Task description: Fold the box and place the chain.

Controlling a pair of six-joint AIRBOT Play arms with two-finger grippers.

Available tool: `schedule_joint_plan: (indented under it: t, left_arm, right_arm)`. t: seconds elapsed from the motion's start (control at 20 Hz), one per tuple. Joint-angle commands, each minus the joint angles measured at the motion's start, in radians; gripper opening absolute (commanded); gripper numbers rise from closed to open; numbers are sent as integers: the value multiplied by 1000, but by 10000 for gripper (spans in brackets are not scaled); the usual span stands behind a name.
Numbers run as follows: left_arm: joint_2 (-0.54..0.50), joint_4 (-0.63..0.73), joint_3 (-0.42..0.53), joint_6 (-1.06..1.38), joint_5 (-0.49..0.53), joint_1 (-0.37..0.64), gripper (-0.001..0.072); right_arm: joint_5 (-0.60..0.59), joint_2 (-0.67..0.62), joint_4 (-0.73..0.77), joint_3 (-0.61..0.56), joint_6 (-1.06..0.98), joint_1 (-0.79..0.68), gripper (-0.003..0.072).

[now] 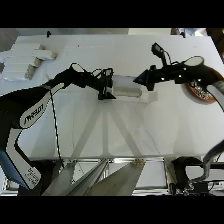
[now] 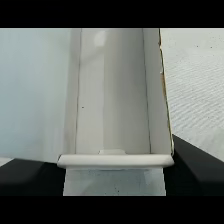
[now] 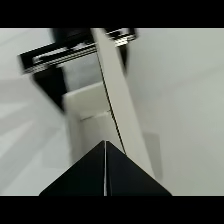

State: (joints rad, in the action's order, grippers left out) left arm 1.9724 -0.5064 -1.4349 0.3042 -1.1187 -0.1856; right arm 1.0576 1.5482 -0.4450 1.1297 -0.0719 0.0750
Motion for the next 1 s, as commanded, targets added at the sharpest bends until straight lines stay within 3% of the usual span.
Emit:
schedule_joint_plan:
  t: [0.0, 0.15, 0.4, 0.55, 0.7, 0.85, 0.95]
  left_arm:
    - [1, 0, 0, 2, 0, 1, 396]
    - [1, 0, 0, 2, 0, 1, 396]
    - [1, 0, 0, 3, 0, 1, 396]
    - [1, 0, 0, 2, 0, 1, 396]
    - [1, 0, 0, 2, 0, 1, 396]
    - [1, 0, 0, 2, 0, 1, 396]
    - [1, 0, 0, 3, 0, 1, 396]
  right_arm:
    - [-259, 85, 145, 1, -3, 49, 7]
    - [-372, 159, 195, 1, -3, 55, 7]
    - [-386, 208, 194, 1, -8, 55, 7]
    - [-384, 162, 249, 3, -8, 54, 8]
    - [-355, 36, 260, 3, -6, 46, 8]
    - [-283, -97, 97, 3, -6, 18, 8]
    - [-158, -159, -131, 3, -7, -14, 8]
